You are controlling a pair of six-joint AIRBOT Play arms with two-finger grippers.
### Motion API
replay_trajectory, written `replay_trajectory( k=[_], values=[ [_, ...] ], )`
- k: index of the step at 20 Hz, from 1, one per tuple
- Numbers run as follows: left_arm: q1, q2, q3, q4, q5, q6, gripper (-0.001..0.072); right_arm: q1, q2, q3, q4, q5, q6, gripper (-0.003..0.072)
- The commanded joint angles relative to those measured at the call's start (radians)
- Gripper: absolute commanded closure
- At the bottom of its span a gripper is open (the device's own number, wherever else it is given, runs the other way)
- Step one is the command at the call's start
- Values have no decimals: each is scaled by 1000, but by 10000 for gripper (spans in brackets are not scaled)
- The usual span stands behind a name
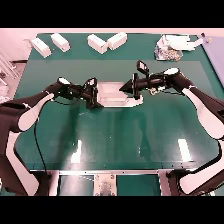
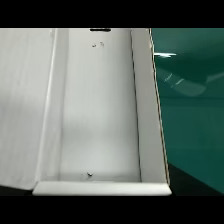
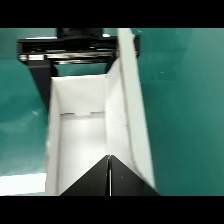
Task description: Fold the box and place the chain.
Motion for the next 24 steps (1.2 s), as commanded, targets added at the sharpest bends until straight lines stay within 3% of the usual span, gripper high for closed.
replay_trajectory(
  k=[1, 8, 13, 19, 24],
  values=[
    [1, 0, 0, 0, -2, 0, 234, 16, -9, 29, 4, -105, -13, 671],
    [1, 0, 0, 0, -1, 0, 234, 17, -100, 77, -7, -137, -12, 672],
    [1, 0, 0, 0, -1, 0, 234, 33, -151, 77, -141, -133, 6, 672],
    [1, 0, 0, 0, -1, 0, 234, 37, -146, 93, -136, -133, -4, 672],
    [1, 0, 0, 0, -1, 0, 234, 30, -61, 93, -143, -133, 65, 677]
  ],
)
